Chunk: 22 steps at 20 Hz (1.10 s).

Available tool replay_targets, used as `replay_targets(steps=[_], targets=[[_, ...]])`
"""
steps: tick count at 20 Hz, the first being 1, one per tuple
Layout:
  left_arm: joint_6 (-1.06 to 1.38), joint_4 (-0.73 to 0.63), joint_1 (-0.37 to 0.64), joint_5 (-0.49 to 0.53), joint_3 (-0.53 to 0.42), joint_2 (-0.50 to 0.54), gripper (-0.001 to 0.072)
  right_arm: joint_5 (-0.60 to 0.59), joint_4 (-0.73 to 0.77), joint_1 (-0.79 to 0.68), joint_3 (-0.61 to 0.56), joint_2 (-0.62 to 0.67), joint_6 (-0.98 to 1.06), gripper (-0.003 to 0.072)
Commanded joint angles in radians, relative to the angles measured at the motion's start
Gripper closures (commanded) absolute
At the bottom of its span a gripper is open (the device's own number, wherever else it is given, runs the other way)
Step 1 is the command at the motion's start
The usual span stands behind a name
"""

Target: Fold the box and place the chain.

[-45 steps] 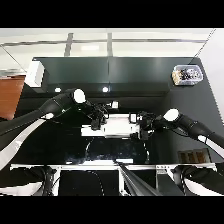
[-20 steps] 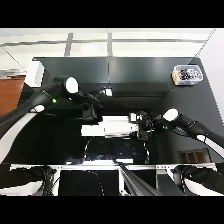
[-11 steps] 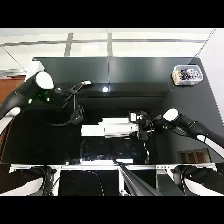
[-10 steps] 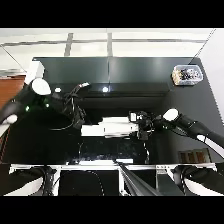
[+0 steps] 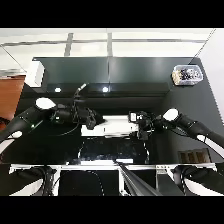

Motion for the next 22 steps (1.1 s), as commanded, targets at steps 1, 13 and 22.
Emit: replay_targets(steps=[1, 13, 22], targets=[[-0.001, 0.126, -0.024, 0.175, 0.088, -0.048, 0.0688, 0.0, 0.0, 0.001, 0.0, 0.0, 0.0, 0.0559], [-0.287, 0.513, -0.113, 0.148, 0.193, -0.239, 0.0688, 0.001, 0.0, 0.001, 0.0, 0.0, 0.0, 0.0559], [-0.41, 0.672, 0.048, -0.069, 0.16, 0.015, 0.0689, 0.001, 0.0, 0.001, 0.0, 0.0, 0.0, 0.0559]])
